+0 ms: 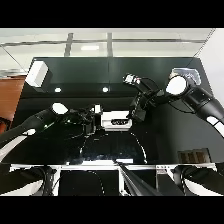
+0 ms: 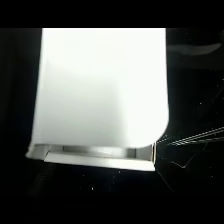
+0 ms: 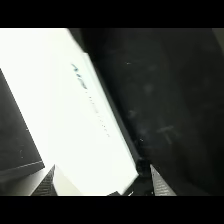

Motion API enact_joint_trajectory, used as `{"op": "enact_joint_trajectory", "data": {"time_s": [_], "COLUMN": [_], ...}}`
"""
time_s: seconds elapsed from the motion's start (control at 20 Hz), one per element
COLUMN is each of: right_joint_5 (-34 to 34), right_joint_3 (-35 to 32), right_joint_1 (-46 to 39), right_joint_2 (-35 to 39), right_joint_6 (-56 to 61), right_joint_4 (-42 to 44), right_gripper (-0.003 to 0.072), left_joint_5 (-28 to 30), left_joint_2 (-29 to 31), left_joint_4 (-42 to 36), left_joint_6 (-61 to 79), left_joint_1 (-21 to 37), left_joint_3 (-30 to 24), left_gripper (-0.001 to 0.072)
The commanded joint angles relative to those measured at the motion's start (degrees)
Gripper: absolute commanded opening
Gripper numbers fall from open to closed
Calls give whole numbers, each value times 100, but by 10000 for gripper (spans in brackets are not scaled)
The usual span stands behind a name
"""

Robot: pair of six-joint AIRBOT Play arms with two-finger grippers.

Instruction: Fold the box and place the chain.

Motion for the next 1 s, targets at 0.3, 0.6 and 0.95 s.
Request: {"op": "enact_joint_trajectory", "data": {"time_s": [0.3,0.6,0.95], "right_joint_5": [48,98,-79], "right_joint_3": [-2,-4,-179], "right_joint_1": [247,247,289], "right_joint_2": [-205,-205,-219], "right_joint_6": [-422,-389,-376], "right_joint_4": [90,90,61], "right_gripper": [428,233,231], "left_joint_5": [0,0,-4], "left_joint_2": [-2,-2,-2], "left_joint_4": [2,2,2], "left_joint_6": [0,2,0], "left_joint_1": [0,0,0], "left_joint_3": [2,2,2], "left_gripper": [335,335,335]}}
